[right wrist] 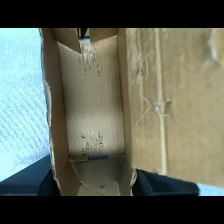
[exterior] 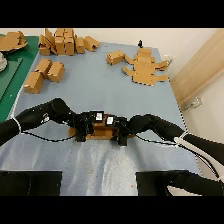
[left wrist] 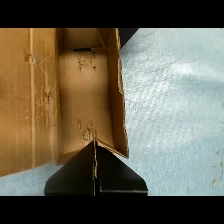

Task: Fold the box.

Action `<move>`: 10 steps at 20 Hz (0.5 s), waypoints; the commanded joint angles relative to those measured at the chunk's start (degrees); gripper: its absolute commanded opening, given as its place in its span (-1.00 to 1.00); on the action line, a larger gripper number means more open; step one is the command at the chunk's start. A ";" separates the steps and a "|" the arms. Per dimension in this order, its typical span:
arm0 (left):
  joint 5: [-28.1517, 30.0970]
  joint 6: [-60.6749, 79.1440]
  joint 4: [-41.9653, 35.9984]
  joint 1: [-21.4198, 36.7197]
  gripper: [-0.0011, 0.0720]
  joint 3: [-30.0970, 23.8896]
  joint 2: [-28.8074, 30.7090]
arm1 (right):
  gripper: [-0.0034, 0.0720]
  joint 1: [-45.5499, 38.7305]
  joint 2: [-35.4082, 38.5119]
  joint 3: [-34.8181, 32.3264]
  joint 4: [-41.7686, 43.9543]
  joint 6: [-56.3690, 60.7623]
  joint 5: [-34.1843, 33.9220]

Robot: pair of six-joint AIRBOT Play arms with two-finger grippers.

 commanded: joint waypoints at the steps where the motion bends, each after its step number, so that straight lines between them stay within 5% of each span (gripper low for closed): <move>1: 0.26 -1.49 -0.44 -0.04 -0.93 0.00 -1.53 | 0.43 -0.02 -0.04 0.02 0.00 -0.02 0.00; 2: 0.26 -1.46 -0.46 -0.04 -0.84 0.00 -1.53 | 0.43 -0.02 -0.04 0.02 0.00 -0.02 0.00; 3: 0.28 -1.49 -0.72 -0.04 -0.11 0.02 -1.51 | 0.43 -0.02 -0.04 0.02 0.00 -0.02 0.02; 4: 0.26 -1.55 -1.09 -0.04 0.26 0.00 -1.51 | 0.43 -0.02 -0.04 0.02 0.00 -0.02 0.02; 10: 0.22 -1.88 -1.11 -0.04 0.26 0.00 -1.51 | 0.43 -0.02 -0.04 0.02 0.00 -0.02 0.02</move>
